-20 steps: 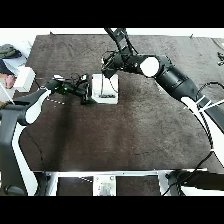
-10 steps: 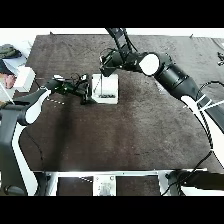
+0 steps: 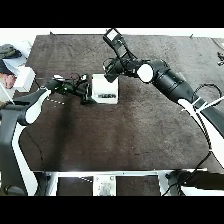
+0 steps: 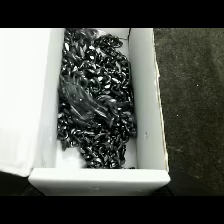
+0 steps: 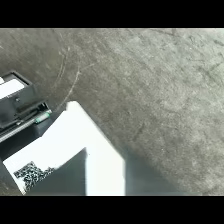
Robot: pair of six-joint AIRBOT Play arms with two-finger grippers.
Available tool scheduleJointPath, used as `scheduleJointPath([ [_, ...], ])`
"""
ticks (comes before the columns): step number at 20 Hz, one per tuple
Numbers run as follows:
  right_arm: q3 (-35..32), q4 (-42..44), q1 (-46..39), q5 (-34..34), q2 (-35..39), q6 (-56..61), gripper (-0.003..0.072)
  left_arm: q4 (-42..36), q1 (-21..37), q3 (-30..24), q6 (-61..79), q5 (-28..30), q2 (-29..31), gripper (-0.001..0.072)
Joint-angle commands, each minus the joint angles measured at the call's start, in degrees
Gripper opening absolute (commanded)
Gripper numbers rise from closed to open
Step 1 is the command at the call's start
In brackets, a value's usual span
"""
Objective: Fold the box and place the chain.
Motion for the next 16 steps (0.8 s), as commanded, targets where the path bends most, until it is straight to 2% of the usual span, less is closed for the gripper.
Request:
scheduleJointPath([
  [1,-0.35,-1.44,-0.61,-1.16,0.02,0.28,0.0174,0.02,0.00,0.04,0.00,0.02,0.02,0.0243],
  [2,-0.31,0.04,-1.66,-1.05,-0.09,0.28,0.0171,0.02,0.00,0.04,0.00,0.04,0.02,0.0243],
  [3,0.31,2.91,-3.41,0.07,-0.61,0.15,0.0126,0.02,0.00,0.04,0.00,0.04,0.02,0.0243],
  [4,1.79,6.36,-5.40,2.73,-1.81,-1.42,0.0122,0.02,0.00,0.04,0.00,0.04,0.02,0.0243],
  [7,8.31,27.21,-12.22,13.05,-7.82,-16.96,0.0122,0.02,0.00,0.04,0.00,0.02,0.02,0.0243],
  [8,10.27,31.45,-14.08,15.56,-9.86,-19.37,0.0122,0.02,0.00,0.04,0.00,0.02,0.02,0.0243],
  [11,16.26,34.86,-18.29,19.58,-15.87,-21.38,0.0120,0.02,0.00,0.04,0.00,0.02,0.02,0.0243],
  [12,18.12,35.76,-19.19,21.51,-17.73,-22.34,0.0079,0.02,0.00,0.04,0.00,0.00,0.02,0.0243],
  [13,20.11,36.33,-19.89,23.67,-19.69,-22.56,0.0070,0.02,0.00,0.04,0.00,0.00,0.02,0.0243],
  [16,24.74,36.89,-20.44,28.44,-24.63,-23.74,0.0070,0.00,0.00,0.04,0.00,0.04,0.02,0.0243],
])
